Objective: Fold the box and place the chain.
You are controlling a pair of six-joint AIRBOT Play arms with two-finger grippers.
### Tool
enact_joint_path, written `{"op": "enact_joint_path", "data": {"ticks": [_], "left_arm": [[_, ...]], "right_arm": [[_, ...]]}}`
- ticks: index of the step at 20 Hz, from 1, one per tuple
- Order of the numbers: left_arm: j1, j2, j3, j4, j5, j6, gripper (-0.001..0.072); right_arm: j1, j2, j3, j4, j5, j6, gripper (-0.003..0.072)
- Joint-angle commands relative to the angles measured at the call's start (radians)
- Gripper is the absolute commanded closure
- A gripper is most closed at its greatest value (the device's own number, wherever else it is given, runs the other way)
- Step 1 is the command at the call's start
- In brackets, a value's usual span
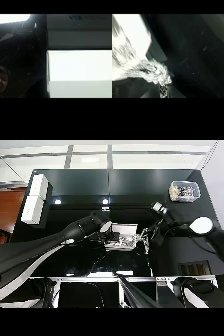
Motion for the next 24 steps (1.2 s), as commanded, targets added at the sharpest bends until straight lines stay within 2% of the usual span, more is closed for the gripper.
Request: {"op": "enact_joint_path", "data": {"ticks": [1, 3, 5, 8, 10, 13, 14, 17, 21, 24], "left_arm": [[0.000, 0.000, 0.000, 0.000, 0.001, 0.000, 0.0681], [0.000, 0.000, 0.000, 0.000, 0.001, 0.000, 0.0681], [0.000, 0.000, 0.000, 0.000, 0.003, 0.000, 0.0681], [0.000, 0.000, 0.000, 0.000, 0.003, 0.000, 0.0681], [0.000, 0.000, 0.000, 0.000, 0.003, 0.000, 0.0681], [0.000, 0.000, 0.000, 0.000, 0.003, 0.000, 0.0681], [0.000, 0.000, 0.000, 0.000, 0.003, 0.000, 0.0681], [0.000, 0.000, 0.000, 0.000, 0.003, 0.000, 0.0681], [0.000, 0.000, 0.000, 0.000, 0.004, 0.000, 0.0681], [0.000, 0.000, 0.000, 0.000, 0.004, 0.000, 0.0681]], "right_arm": [[-0.002, 0.142, 0.152, 0.004, 0.272, 0.291, 0.0669], [-0.002, 0.173, 0.221, 0.097, 0.365, 0.363, 0.0669], [-0.002, 0.174, 0.261, 0.260, 0.388, 0.361, 0.0669], [-0.002, 0.174, 0.296, 0.458, 0.323, 0.348, 0.0669], [-0.002, 0.174, 0.317, 0.515, 0.270, 0.345, 0.0669], [-0.002, 0.172, 0.319, 0.687, 0.187, 0.315, 0.0669], [-0.002, 0.172, 0.319, 0.697, 0.165, 0.302, 0.0669], [0.010, 0.137, 0.294, 0.576, 0.155, 0.364, 0.0669], [0.077, 0.057, 0.148, 0.338, 0.092, 0.431, 0.0668], [0.107, 0.006, 0.031, 0.307, 0.055, 0.439, 0.0664]]}}
